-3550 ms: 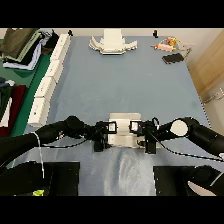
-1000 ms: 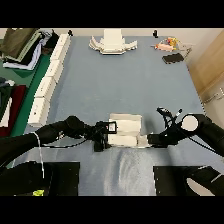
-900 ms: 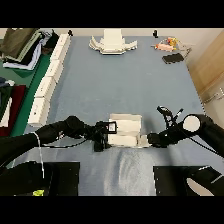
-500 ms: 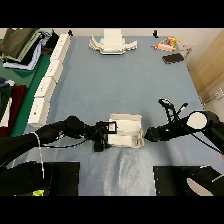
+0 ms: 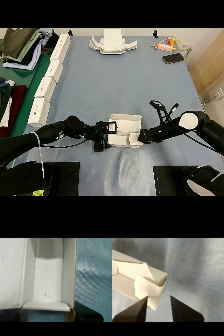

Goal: Fold the box.

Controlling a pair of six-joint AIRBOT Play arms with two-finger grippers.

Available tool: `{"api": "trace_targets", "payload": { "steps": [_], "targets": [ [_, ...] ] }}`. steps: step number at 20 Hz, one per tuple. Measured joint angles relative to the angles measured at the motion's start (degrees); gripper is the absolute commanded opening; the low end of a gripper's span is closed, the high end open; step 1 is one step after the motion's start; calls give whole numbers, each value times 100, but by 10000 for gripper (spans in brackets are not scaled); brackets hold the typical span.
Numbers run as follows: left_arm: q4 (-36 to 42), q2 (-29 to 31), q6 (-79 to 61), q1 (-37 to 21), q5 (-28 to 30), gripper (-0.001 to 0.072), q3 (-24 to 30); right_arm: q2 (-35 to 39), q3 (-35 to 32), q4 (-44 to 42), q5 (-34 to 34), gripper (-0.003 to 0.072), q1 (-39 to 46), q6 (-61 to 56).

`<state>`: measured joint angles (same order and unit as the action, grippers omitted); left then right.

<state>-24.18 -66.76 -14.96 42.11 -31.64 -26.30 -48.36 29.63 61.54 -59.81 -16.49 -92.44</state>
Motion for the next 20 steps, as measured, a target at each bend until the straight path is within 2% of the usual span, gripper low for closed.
{"api": "trace_targets", "payload": {
  "steps": [2, 4, 7, 16, 20],
  "targets": [
    [0, 0, 0, 0, 0, 610, 0, -157, 13, -42, 149, 433, -181, -4],
    [0, 0, -2, 0, 0, 610, 0, -269, 57, -70, 254, 397, -356, -44],
    [0, 0, 0, 0, 0, 610, 0, -372, 109, -9, 387, 396, -525, -278],
    [0, 0, 0, 0, 0, 610, 0, -516, 289, 905, 437, 395, -658, -1631],
    [0, 0, 0, 0, 0, 610, 0, -527, 372, 1272, 413, 395, -962, -2256]
  ]
}}
